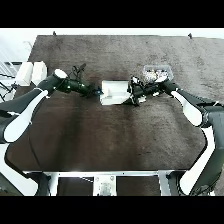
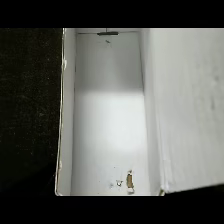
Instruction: Fold the box and place the chain.
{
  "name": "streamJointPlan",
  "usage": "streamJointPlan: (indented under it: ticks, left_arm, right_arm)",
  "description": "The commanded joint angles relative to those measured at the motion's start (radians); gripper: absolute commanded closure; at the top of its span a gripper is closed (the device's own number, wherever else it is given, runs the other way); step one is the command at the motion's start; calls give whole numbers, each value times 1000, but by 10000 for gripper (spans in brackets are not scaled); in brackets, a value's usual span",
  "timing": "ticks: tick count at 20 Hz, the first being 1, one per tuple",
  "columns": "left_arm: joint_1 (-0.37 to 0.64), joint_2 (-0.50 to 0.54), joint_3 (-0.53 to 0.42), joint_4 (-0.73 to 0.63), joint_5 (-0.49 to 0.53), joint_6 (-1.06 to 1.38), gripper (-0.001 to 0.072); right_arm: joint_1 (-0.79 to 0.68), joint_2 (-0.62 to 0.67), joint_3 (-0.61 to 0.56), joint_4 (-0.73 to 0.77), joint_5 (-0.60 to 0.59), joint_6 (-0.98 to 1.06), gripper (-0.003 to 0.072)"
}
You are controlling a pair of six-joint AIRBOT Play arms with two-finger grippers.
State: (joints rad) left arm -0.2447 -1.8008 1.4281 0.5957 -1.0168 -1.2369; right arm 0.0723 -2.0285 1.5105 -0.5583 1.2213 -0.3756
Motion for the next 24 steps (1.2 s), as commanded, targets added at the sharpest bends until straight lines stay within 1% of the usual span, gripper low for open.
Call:
streamJointPlan:
  ticks: [1, 6, 11, 14, 18, 20, 22, 24]
  left_arm:
    - [-43, 0, 71, 175, 3, -199, 331]
    - [-93, 0, 93, 294, 25, -341, 332]
    - [-137, 0, 98, 355, 59, -415, 331]
    - [-172, -1, 119, 450, 79, -500, 332]
    - [-187, -1, 119, 479, 101, -541, 331]
    - [-198, -1, 119, 510, 107, -574, 332]
    - [-212, -2, 119, 578, 109, -637, 331]
    - [-222, -7, 147, 639, 71, -680, 331]
  right_arm:
    - [1, 0, 0, 0, 0, 0, 268]
    - [1, 0, 0, 0, 0, 0, 268]
    - [1, 0, 0, 0, 0, 0, 268]
    - [1, 0, 0, 0, 0, 0, 268]
    - [1, 0, 0, 0, 0, 0, 268]
    - [1, 0, 0, 0, 0, 0, 268]
    - [1, 0, 0, 0, 0, 0, 268]
    - [1, 0, 0, 0, 0, 0, 268]
